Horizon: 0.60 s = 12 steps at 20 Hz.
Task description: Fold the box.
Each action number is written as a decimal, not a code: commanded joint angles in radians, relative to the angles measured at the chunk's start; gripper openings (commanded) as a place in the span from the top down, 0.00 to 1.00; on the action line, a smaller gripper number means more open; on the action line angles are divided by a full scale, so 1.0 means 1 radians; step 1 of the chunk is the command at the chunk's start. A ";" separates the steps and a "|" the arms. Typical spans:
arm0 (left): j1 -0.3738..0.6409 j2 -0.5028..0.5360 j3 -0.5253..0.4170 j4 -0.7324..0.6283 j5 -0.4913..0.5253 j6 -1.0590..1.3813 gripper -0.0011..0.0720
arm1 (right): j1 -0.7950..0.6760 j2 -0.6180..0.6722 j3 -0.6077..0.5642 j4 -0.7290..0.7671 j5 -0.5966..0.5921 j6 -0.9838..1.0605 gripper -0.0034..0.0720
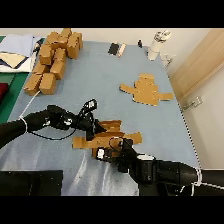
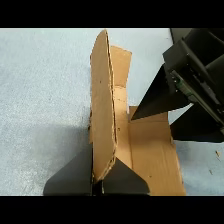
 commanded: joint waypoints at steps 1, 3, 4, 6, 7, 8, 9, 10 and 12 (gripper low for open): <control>0.000 0.000 0.001 0.000 0.000 0.000 0.97 | 0.003 -0.002 0.004 -0.094 0.013 0.044 0.28; 0.000 0.000 0.001 0.000 0.000 0.000 0.97 | 0.003 0.005 0.016 -0.093 0.010 0.090 0.28; 0.000 0.000 0.001 0.000 0.000 0.000 0.97 | 0.003 0.008 0.024 -0.092 0.005 0.123 0.28; 0.000 0.000 0.001 0.000 0.000 0.000 0.97 | 0.003 0.017 0.034 -0.079 0.005 0.156 0.28; 0.000 0.000 0.001 0.000 0.000 0.000 0.97 | 0.003 0.015 0.035 -0.078 0.003 0.156 0.28; 0.000 0.000 0.001 0.000 0.000 0.000 0.97 | 0.003 0.016 0.035 -0.074 0.000 0.156 0.28; 0.000 0.000 0.001 0.000 0.000 0.000 0.97 | 0.003 0.016 0.035 -0.069 -0.003 0.156 0.28; 0.000 0.000 0.001 0.000 0.000 0.000 0.97 | 0.003 0.016 0.035 -0.062 -0.004 0.156 0.28; 0.000 0.000 0.001 0.000 0.000 0.000 0.97 | 0.003 0.017 0.039 -0.064 -0.020 0.153 0.08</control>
